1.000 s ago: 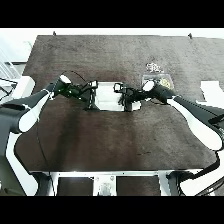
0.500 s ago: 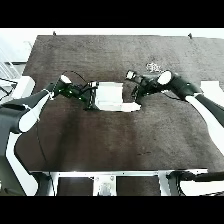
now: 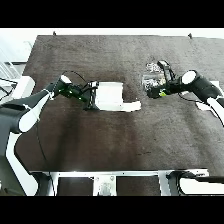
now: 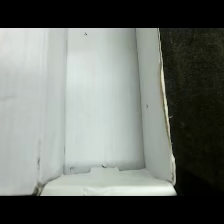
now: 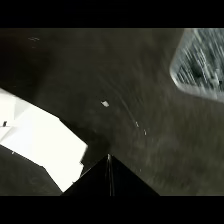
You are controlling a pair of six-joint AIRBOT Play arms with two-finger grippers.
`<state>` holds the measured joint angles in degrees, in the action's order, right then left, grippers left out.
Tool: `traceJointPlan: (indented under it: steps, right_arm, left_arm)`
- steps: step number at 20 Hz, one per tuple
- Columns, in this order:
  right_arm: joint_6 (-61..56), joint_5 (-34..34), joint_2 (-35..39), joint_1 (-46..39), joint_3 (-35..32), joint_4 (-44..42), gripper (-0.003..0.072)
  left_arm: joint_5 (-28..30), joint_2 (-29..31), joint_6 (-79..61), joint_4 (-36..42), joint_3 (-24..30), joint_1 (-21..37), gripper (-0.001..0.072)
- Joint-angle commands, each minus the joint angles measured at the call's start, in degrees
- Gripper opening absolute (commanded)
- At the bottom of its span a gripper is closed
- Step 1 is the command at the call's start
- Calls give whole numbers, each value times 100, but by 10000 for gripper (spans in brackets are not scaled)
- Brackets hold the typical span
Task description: Fold the box and place the chain.
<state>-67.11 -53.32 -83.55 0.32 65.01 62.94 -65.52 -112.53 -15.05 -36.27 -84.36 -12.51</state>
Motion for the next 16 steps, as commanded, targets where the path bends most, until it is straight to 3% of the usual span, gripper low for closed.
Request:
traceJointPlan:
  steps: [1, 8, 16]
  right_arm:
    - [-599, -35, -216, -267, -352, -588, 18]
    - [92, -334, -1285, -31, -378, -2317, 17]
    - [645, -227, -1239, 529, -358, -3292, 17]
  left_arm:
    - [7, 2, 0, 9, -4, 7, 347]
    - [9, 2, 2, 11, -4, 7, 348]
    - [11, 2, 2, 11, -4, 7, 347]
